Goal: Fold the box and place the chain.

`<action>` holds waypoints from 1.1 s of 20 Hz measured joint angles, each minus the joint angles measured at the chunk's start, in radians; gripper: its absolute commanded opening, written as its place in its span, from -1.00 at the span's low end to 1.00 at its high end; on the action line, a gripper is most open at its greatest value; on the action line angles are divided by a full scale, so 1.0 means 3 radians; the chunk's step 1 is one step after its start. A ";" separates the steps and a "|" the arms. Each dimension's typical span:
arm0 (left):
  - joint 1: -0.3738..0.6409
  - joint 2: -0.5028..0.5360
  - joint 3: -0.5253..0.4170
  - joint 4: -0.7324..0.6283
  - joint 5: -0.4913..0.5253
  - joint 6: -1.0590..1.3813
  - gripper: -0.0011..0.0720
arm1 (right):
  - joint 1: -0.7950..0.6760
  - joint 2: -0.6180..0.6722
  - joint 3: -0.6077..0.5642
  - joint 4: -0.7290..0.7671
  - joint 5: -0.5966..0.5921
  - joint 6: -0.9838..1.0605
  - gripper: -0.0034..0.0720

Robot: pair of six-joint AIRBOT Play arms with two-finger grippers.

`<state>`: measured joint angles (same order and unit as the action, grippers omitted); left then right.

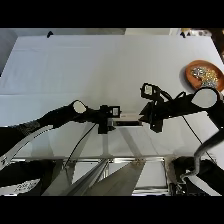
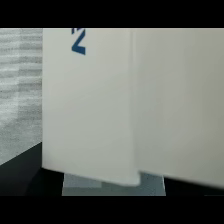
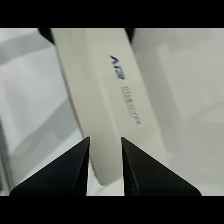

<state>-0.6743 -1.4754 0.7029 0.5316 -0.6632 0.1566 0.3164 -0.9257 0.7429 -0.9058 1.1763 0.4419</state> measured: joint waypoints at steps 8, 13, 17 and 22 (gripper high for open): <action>0.0000 0.0000 0.0000 -0.0003 0.0000 -0.0004 -0.94 | 0.0300 -0.0017 -0.0014 -0.0134 0.0053 -0.0047 0.02; 0.0000 0.0000 0.0000 -0.0003 0.0000 -0.0004 -0.94 | 0.0566 0.0058 -0.0018 -0.0486 -0.0219 0.0097 -0.01; 0.0000 0.0000 0.0000 -0.0001 0.0000 0.0001 -0.94 | 0.0904 0.0170 -0.0018 -0.0861 -0.0355 0.0271 0.18; 0.0000 0.0000 0.0000 0.0000 0.0000 0.0003 -0.94 | 0.1127 0.0380 -0.0018 -0.0993 -0.0482 0.0402 0.20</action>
